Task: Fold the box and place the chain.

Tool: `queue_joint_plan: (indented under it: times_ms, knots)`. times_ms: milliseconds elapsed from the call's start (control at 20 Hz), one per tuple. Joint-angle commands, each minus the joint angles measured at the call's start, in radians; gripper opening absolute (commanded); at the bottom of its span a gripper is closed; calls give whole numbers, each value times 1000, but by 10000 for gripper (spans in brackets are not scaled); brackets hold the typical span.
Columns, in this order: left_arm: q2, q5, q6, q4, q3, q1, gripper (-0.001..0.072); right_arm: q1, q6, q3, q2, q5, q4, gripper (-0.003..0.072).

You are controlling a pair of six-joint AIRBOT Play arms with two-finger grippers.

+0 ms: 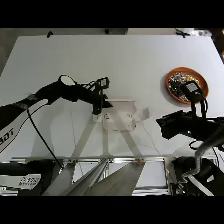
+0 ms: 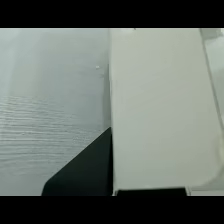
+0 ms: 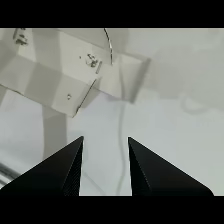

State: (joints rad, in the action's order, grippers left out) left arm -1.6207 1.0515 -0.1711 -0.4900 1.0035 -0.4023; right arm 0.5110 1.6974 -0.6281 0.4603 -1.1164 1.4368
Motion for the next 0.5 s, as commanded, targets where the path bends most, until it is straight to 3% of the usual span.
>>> queue_joint_plan:
  times_ms: [0,450]
  knots:
    - [-40,27,10,-21,17,0,1,0,-1,-1,6,13,0,320]
    - [-47,30,-43,-21,17,0,5,0,-2,-1,6,12,0,320]
